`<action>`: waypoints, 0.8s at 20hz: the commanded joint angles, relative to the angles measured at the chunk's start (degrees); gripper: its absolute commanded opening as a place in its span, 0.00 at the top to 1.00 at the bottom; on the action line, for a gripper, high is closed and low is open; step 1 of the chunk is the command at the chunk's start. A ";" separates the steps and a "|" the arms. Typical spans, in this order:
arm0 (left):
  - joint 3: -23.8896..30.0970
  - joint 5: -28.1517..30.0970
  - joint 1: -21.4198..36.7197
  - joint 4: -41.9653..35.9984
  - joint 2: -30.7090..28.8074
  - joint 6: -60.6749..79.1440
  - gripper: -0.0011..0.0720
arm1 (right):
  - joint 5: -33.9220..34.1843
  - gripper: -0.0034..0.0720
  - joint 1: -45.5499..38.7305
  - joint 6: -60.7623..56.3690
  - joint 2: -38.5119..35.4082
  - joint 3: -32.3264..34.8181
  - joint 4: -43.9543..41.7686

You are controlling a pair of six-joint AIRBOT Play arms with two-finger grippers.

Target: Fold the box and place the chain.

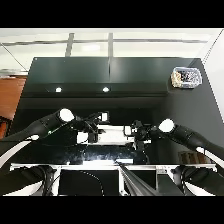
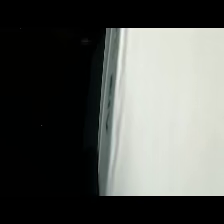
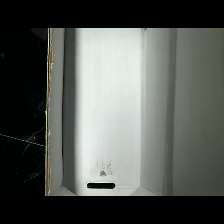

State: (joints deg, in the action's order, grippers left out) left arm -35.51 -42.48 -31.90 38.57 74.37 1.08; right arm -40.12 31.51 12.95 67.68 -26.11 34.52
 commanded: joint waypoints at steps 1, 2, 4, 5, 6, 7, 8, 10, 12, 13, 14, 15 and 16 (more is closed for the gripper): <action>0.02 -0.09 -0.04 0.00 -0.02 -0.02 0.95 | 0.31 0.41 -0.02 -0.04 0.04 0.00 0.00; 0.02 -0.28 -0.04 0.00 -0.22 -0.07 0.93 | 0.31 0.41 -0.02 -0.02 0.04 0.00 0.00; 0.00 -0.11 0.04 0.04 -1.29 -0.11 0.46 | 0.31 0.41 -0.02 -0.02 0.04 0.00 0.00; 0.00 -0.15 0.39 0.04 -2.27 -0.96 0.37 | 0.28 0.41 -0.02 -0.07 0.04 0.00 -0.02; 0.02 -0.26 0.92 0.33 -3.52 -2.23 0.37 | 0.28 0.41 0.00 -0.09 0.04 0.00 -0.02; 0.00 -0.59 1.60 1.20 -5.07 -3.76 0.37 | 0.28 0.41 0.00 -0.11 0.04 0.00 0.00; 0.00 -1.73 2.45 2.91 -6.93 -5.73 0.33 | 0.28 0.41 -0.02 -0.13 0.04 0.00 -0.02; 0.00 -6.14 4.42 7.06 -10.71 -11.58 0.23 | 0.28 0.41 0.00 -0.15 0.04 0.00 -0.02; 0.02 -12.26 6.34 11.37 -14.32 -19.47 0.23 | 0.28 0.41 0.00 -0.15 0.04 0.00 -0.02; 0.00 -15.23 7.06 13.31 -15.98 -23.74 0.30 | 0.31 0.41 -0.02 -0.17 0.04 0.00 -0.02; 0.02 -18.56 7.63 15.08 -17.62 -28.04 0.52 | 0.28 0.41 0.00 -0.17 0.04 0.00 -0.02; 0.02 -21.70 7.96 16.41 -18.91 -30.88 0.82 | 0.31 0.41 0.00 -0.17 0.04 0.00 0.00; 0.04 -25.62 8.07 16.68 -19.76 -32.46 0.95 | 0.31 0.41 0.00 -0.17 0.04 0.00 -0.02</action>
